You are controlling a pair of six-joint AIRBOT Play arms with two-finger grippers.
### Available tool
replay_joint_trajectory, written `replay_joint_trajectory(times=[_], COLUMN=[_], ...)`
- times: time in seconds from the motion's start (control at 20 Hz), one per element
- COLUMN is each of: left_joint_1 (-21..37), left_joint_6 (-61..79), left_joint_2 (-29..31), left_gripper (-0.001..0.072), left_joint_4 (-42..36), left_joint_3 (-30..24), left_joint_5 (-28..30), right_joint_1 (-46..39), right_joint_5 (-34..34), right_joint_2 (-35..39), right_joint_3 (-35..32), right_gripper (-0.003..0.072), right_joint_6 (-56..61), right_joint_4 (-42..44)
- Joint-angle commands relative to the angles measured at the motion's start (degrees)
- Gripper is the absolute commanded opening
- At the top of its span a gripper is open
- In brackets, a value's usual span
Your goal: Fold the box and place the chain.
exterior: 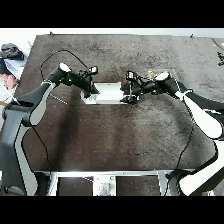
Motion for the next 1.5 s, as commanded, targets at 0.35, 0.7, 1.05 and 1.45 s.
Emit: replay_joint_trajectory(times=[0.35,0.7,1.05,1.45], left_joint_1=[0.04,0.04,0.04,0.04], left_joint_6=[0.02,0.02,0.02,0.02], left_joint_2=[0.00,0.00,0.00,0.00], left_gripper=[0.0011,0.0012,0.0012,0.0012], left_joint_4=[-0.02,-0.02,-0.11,-0.20], left_joint_3=[0.00,0.00,0.00,0.00], left_joint_5=[0.00,0.00,-0.02,-0.02], right_joint_1=[0.74,1.51,2.60,2.82], right_joint_5=[5.05,3.67,3.56,3.02], right_joint_2=[-6.12,-7.26,-8.85,-8.96], right_joint_3=[7.56,8.26,8.48,9.66], right_gripper=[0.0671,0.0671,0.0670,0.0671], right_joint_6=[1.66,-0.87,-1.25,-2.14], right_joint_4=[-2.36,-2.84,-2.84,-1.68])
